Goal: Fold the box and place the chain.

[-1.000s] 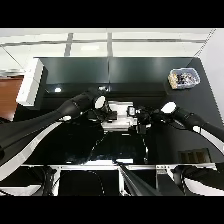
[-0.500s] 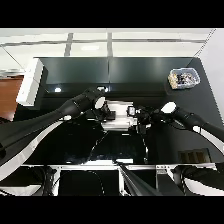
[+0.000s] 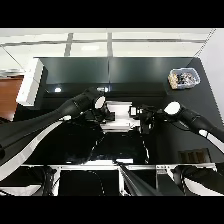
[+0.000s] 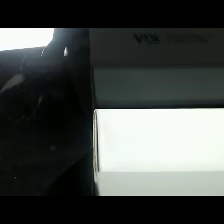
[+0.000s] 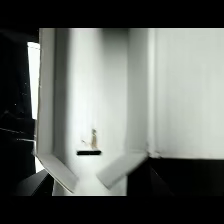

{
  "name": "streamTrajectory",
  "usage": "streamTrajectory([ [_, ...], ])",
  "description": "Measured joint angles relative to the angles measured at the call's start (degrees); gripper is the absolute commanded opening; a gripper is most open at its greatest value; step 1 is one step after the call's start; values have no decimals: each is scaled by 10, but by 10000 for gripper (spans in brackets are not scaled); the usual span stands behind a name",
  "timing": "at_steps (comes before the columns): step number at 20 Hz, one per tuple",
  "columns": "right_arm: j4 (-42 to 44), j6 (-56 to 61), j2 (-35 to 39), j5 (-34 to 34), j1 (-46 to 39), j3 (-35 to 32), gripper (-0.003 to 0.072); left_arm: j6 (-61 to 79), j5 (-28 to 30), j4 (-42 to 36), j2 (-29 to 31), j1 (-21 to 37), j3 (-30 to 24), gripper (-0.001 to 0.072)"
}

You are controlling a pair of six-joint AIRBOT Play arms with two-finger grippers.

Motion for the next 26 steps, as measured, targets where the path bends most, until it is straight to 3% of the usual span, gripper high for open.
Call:
streamTrajectory([
  [4,-10,4,14,12,0,0,643,0,0,4,0,0,0,30],
  [5,-12,4,15,16,0,0,481,0,0,4,0,0,0,30],
  [10,-7,5,17,31,0,0,472,0,0,6,0,0,0,31],
  [12,13,5,17,34,0,0,204,0,0,6,0,0,0,30],
  [16,71,7,11,38,6,0,193,0,-1,6,0,0,0,30],
  [24,99,18,-20,8,42,0,204,0,-1,8,0,0,0,31],
  [25,99,27,-21,5,43,0,391,0,-1,7,0,0,0,31],
  [26,101,36,-22,2,44,0,406,0,-1,7,0,0,0,30],
])
